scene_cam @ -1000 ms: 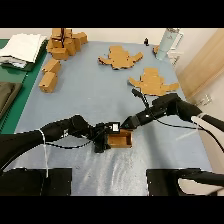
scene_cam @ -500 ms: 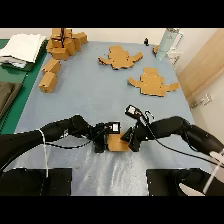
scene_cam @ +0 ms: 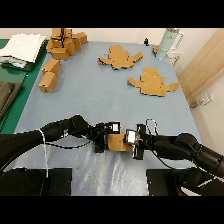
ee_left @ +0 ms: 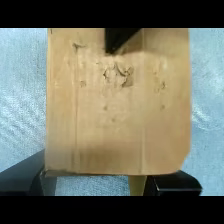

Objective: Fold the box.

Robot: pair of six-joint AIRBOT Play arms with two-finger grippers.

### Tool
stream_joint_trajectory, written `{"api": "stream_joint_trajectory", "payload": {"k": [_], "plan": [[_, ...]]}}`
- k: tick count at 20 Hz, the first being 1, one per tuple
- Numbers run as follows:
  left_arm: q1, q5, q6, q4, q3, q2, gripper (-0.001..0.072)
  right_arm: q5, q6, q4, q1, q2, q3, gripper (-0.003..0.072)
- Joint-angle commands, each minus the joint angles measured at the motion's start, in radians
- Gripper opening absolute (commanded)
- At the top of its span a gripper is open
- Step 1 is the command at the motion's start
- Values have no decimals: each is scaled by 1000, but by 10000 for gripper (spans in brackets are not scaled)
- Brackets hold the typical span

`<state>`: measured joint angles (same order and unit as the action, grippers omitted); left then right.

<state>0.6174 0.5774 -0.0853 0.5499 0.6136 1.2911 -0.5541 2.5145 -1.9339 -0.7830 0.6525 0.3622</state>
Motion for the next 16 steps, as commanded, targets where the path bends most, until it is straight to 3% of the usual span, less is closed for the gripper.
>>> {"api": "stream_joint_trajectory", "payload": {"k": [1,2,5,9,11,16], "plan": [[-1,0,0,0,1,-1,477,20,-4,68,-45,-20,-30,60],[-1,0,0,0,1,-1,477,9,-4,69,-48,-20,-31,116],[-1,0,0,0,1,-1,477,-4,0,74,-48,-20,-31,384],[-1,0,0,0,1,-1,477,-2,0,124,-48,-2,-31,385],[-1,0,0,0,1,-1,477,23,11,134,-48,19,-30,552],[-1,0,0,0,1,-1,477,112,81,137,-48,34,-30,549]]}}
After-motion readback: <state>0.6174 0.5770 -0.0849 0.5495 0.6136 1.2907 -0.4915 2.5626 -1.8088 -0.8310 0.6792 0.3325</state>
